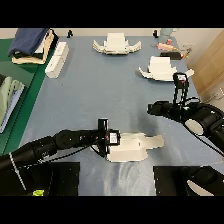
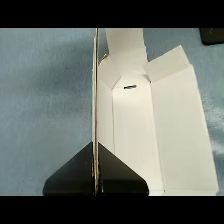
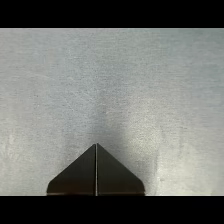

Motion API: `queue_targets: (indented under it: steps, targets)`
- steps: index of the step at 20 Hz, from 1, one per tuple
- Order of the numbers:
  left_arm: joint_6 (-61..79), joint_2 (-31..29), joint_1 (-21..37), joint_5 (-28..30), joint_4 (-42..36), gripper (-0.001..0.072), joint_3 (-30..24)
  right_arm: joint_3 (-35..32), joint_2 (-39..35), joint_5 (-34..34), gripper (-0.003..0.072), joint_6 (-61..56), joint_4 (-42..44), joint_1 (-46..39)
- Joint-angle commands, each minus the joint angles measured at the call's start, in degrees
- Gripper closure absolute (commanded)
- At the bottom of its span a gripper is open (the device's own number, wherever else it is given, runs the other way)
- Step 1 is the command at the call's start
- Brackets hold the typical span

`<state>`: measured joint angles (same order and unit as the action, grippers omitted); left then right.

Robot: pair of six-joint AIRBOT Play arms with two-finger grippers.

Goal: Fold the box.

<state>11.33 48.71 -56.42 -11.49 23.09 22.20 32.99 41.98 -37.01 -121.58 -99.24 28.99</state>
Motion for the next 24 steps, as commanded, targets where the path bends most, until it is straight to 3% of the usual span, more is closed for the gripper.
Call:
queue_targets:
  steps: [1,6,12,18,21,24]
  targets:
    - [-1.0,0.3,-0.7,1.0,-0.2,0.0698,-0.6,0.0,0.0,0.0,0.0686,0.0,0.1,0.1]
    - [-2.2,0.6,-0.7,-0.3,-0.2,0.0698,-0.6,0.0,0.0,0.0,0.0686,0.0,0.0,0.1]
    - [-7.5,-1.5,-0.7,-6.9,-0.3,0.0697,-0.6,0.0,0.0,0.0,0.0686,0.0,0.0,0.0]
    - [-8.4,-1.2,-0.6,-7.0,-0.4,0.0695,-0.6,0.0,0.0,-0.2,0.0686,0.0,0.3,0.0]
    - [-8.4,-0.5,-0.6,-7.0,-0.4,0.0693,-0.6,0.0,0.0,-5.5,0.0685,0.0,2.4,0.0]
    - [-8.4,-0.5,-0.6,-7.0,-0.3,0.0693,-0.6,0.0,-0.5,-16.1,0.0686,0.0,6.1,0.0]
